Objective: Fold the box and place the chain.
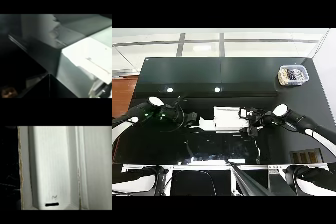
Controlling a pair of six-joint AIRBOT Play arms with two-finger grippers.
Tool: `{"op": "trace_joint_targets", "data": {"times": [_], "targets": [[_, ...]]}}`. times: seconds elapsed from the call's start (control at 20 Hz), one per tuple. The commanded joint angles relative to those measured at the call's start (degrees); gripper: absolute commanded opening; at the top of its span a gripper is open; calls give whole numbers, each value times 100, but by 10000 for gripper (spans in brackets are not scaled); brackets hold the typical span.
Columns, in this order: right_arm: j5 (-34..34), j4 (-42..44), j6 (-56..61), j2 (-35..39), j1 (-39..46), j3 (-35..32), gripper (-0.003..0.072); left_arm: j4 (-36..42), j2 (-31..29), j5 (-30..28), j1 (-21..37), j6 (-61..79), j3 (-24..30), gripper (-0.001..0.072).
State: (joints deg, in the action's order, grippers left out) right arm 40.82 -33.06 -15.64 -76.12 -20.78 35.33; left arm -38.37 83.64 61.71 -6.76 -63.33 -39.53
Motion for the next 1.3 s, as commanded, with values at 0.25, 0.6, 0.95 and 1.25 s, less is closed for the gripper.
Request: {"op": "trace_joint_targets", "data": {"times": [0.25, 0.6, 0.95, 1.25], "targets": [[2, 2, 0, 0, -4, 0, 188, 1506, 210, 737, -131, 1213, -181, 193], [2, 2, 0, 0, -4, 0, 188, 1473, 212, 804, -564, 1128, -457, 609], [2, 2, 0, 0, -4, 0, 188, 127, 212, 706, -1073, -28, -1209, 500], [2, 2, 0, 0, -4, 0, 188, -439, 212, 428, -1464, -890, -1552, 403]]}}
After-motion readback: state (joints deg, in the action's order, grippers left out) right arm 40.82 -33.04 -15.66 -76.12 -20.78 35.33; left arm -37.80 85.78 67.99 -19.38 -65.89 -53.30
